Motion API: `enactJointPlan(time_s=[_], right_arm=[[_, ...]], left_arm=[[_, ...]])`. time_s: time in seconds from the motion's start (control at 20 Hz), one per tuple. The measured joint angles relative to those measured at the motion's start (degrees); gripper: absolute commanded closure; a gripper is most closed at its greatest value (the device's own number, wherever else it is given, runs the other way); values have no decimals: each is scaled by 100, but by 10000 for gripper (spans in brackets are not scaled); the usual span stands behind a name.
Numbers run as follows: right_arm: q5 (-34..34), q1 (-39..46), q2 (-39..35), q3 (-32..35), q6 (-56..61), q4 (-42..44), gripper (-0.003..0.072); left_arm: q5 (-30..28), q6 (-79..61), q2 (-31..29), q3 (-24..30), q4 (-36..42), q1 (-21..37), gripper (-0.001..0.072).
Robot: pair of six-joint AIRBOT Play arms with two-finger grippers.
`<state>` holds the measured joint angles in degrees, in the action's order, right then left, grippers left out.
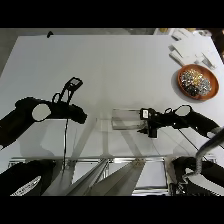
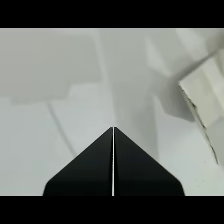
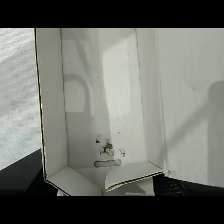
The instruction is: Fold the box and place the chain.
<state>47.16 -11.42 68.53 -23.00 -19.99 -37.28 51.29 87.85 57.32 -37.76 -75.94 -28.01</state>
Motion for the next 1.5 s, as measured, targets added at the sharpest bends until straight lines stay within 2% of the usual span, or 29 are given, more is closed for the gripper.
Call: enactJointPlan(time_s=[0.15, 0.35, 0.6, 0.65, 0.75, 1.0, 1.05, 1.2, 1.45, 1.5], right_arm=[[0, 0, 0, 0, 0, 0, 287], [-2, 0, 0, 0, 0, 0, 287], [-2, 0, 0, 0, 0, 0, 287], [0, 0, 0, 0, 0, 0, 287], [-2, 0, 0, 0, 0, 0, 287], [-2, 0, 0, 0, 0, 0, 287], [-2, 0, 0, 0, 0, 0, 287], [-2, 0, 0, 0, 0, 0, 287], [-2, 0, 0, 0, 0, 0, 287], [-2, 0, 0, 0, 0, 0, 287]], left_arm=[[-186, 498, 595, 0, 490, 63, 699], [-448, 306, 1329, -2, 1537, -109, 699], [-748, 2, 1788, -2, 2420, -431, 697], [-776, -129, 1821, -2, 2575, -498, 687], [-748, -511, 1829, -2, 2931, -632, 595], [-737, -1091, 1521, -2, 3497, -837, 591], [-734, -1139, 1438, -2, 3543, -855, 531], [-741, -1224, 1296, -2, 3681, -922, 479], [-772, -1244, 1224, -2, 3869, -1032, 475], [-772, -1226, 1220, -2, 3884, -1043, 456]])
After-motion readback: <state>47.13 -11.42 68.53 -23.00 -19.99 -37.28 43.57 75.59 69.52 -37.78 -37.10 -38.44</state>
